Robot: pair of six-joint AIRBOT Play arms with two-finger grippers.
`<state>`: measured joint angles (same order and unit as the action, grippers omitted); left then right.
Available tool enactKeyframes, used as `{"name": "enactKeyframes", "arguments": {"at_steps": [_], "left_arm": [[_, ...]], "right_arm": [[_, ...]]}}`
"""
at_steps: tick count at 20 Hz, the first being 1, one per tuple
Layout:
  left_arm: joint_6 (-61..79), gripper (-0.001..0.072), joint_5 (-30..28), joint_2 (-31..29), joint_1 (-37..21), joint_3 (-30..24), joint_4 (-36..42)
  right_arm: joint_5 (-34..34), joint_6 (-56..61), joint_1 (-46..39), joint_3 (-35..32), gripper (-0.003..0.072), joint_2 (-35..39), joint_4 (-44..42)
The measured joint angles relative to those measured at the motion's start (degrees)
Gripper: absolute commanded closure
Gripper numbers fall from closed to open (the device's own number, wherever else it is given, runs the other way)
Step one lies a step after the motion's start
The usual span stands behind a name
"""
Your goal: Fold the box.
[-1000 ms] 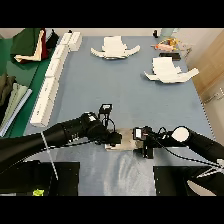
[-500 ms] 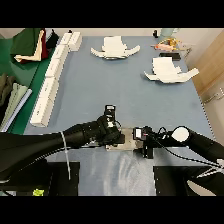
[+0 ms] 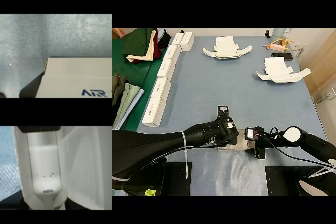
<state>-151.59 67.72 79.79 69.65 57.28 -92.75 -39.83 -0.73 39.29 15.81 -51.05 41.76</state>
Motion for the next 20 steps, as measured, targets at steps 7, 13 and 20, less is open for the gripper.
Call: {"name": "enactKeyframes", "arguments": {"at_steps": [7,13,20], "left_arm": [[0.1,0.0031,3.5,-0.3,0.0,1.5,2.0],[3.6,0.0492,11.1,-6.4,-2.3,4.3,2.6],[13.3,0.0662,25.6,-17.4,-10.0,4.9,6.8]], "right_arm": [[-0.1,-0.1,0.0,0.0,0.0177,0.0,0.0],[0.0,0.0,0.0,0.0,0.0177,0.0,0.0],[0.0,0.0,0.0,0.0,0.0177,0.0,0.0]]}}
